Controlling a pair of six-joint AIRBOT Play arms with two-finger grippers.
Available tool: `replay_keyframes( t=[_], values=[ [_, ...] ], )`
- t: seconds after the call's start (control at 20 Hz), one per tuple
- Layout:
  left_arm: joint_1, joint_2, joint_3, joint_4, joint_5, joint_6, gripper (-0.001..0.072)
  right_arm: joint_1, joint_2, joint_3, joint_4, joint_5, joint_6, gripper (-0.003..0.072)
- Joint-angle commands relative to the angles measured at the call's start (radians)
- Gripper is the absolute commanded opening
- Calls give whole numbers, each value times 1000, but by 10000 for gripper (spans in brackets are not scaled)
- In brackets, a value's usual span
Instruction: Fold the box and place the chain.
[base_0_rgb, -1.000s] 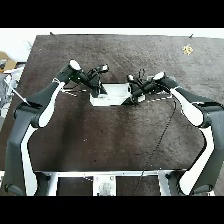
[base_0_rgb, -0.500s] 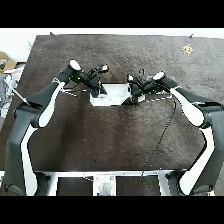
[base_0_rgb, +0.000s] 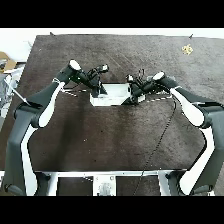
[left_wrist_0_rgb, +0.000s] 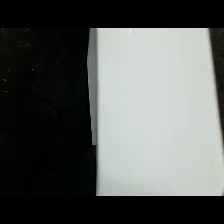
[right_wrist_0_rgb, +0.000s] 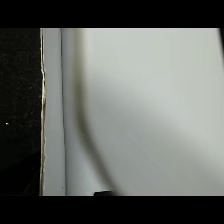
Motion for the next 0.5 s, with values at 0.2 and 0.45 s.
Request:
replay_keyframes(
  t=[0.2, 0.45],
  values=[
    [0, 0, 0, -43, -2, -1, 11, -1, -1, 1, 1, -5, 1, 442],
    [0, 0, 0, -50, -2, 0, 29, -1, 0, 1, 0, -5, 1, 442]
  ],
)
